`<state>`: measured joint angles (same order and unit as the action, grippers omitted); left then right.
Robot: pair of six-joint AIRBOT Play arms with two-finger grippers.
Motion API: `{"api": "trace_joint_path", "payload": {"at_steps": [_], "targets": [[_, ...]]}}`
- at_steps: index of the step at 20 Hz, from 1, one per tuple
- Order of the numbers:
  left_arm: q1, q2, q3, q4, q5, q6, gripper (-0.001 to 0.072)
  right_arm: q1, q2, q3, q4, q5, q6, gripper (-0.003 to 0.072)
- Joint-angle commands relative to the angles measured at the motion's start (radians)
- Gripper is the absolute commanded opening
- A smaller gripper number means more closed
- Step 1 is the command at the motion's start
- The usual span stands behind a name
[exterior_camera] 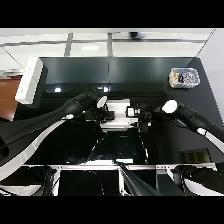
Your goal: Fold the box and place the chain.
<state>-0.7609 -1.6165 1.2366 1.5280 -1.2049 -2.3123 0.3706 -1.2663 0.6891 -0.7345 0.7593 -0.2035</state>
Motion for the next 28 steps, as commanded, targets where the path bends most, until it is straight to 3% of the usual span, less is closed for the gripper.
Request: {"api": "trace_joint_path", "payload": {"at_steps": [1,4,8,11,13,14,15,16,17,18,19,20,21,23,25,26,28], "targets": [[0.001,-0.001,-0.001,0.001,-0.001,0.005,0.0024,0.000,0.005,0.000,0.002,0.007,-0.026,0.0184],[0.001,-0.001,-0.001,0.001,0.004,0.005,0.0025,0.000,-0.002,0.000,0.054,0.005,-0.025,0.0186],[0.001,-0.001,-0.001,0.000,0.016,0.005,0.0026,0.024,-0.055,0.000,0.237,-0.028,-0.025,0.0187],[0.001,-0.001,-0.001,0.000,0.016,0.005,0.0025,0.022,-0.068,0.000,0.241,-0.030,-0.025,0.0204],[0.001,-0.001,-0.001,0.000,0.016,0.005,0.0026,0.022,-0.068,0.000,0.240,-0.029,-0.013,0.0110],[0.001,-0.001,-0.001,0.000,0.016,0.005,0.0025,0.022,-0.068,0.000,0.240,-0.030,-0.010,0.0118],[0.001,-0.001,-0.001,0.000,0.016,0.005,0.0025,0.022,-0.068,0.000,0.241,-0.034,0.005,0.0188],[0.001,-0.001,-0.001,0.000,0.016,0.005,0.0025,0.022,-0.068,0.000,0.240,-0.047,0.032,0.0382],[0.001,-0.001,-0.001,0.000,0.016,0.005,0.0025,0.020,-0.068,0.000,0.230,-0.045,0.045,0.0204],[0.001,-0.001,-0.001,0.000,0.016,0.005,0.0025,0.020,-0.068,0.000,0.229,-0.048,0.063,0.0209],[0.001,-0.001,-0.001,0.000,0.016,0.005,0.0026,0.020,-0.068,0.000,0.229,-0.056,0.087,0.0446],[0.001,-0.001,-0.001,0.000,0.016,0.005,0.0026,0.018,-0.068,0.000,0.220,-0.050,0.117,0.0270],[0.001,-0.001,-0.001,0.000,0.015,0.005,0.0026,0.012,-0.065,0.001,0.198,-0.034,0.168,0.0003],[0.001,-0.001,-0.001,0.000,0.014,0.005,0.0026,-0.025,-0.025,0.022,0.129,0.026,0.446,0.0013],[0.001,-0.001,-0.001,0.000,0.015,0.005,0.0026,-0.118,0.048,0.089,-0.034,0.156,0.839,0.0013],[0.001,-0.001,-0.001,0.000,0.015,0.005,0.0026,-0.196,0.085,0.125,-0.135,0.220,1.018,0.0013],[0.001,-0.001,-0.001,-0.003,0.015,0.005,0.0026,-0.396,0.122,0.136,-0.233,0.240,1.251,0.0013]]}}
